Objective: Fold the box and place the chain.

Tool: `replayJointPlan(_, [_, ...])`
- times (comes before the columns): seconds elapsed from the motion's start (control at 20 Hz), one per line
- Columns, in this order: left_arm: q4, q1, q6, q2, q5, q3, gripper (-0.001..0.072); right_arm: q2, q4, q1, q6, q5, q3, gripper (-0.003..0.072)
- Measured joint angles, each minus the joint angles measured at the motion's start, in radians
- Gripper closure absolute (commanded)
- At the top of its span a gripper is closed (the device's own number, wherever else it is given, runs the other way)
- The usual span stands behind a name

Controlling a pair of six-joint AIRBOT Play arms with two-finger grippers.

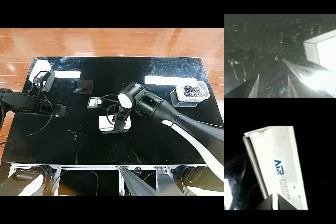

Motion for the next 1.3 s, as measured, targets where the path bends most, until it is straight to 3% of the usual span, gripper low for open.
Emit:
replayJointPlan(0.25, [-0.031,-0.077,0.078,0.0,-0.068,0.0,0.0244,0.083,0.221,-0.215,0.114,-0.008,-0.026,0.0647])
replayJointPlan(0.4, [-0.04,-0.118,0.101,-0.001,-0.142,0.0,0.0244,0.183,0.411,-0.404,0.148,-0.024,-0.154,0.0647])
replayJointPlan(0.55, [-0.042,-0.129,0.111,-0.02,-0.184,0.004,0.0244,0.278,0.505,-0.559,0.169,-0.019,-0.316,0.0648])
replayJointPlan(0.75, [-0.055,-0.145,0.214,-0.065,-0.169,0.012,0.0241,0.334,0.548,-0.689,0.177,-0.011,-0.487,0.0647])
replayJointPlan(0.85, [-0.06,-0.164,0.308,-0.077,-0.163,0.014,0.0094,0.345,0.546,-0.716,0.177,-0.009,-0.529,0.0647])
replayJointPlan(1.3, [-0.043,-0.285,0.553,-0.104,-0.162,0.029,0.0095,0.355,0.485,-0.742,0.175,-0.029,-0.574,0.0647])
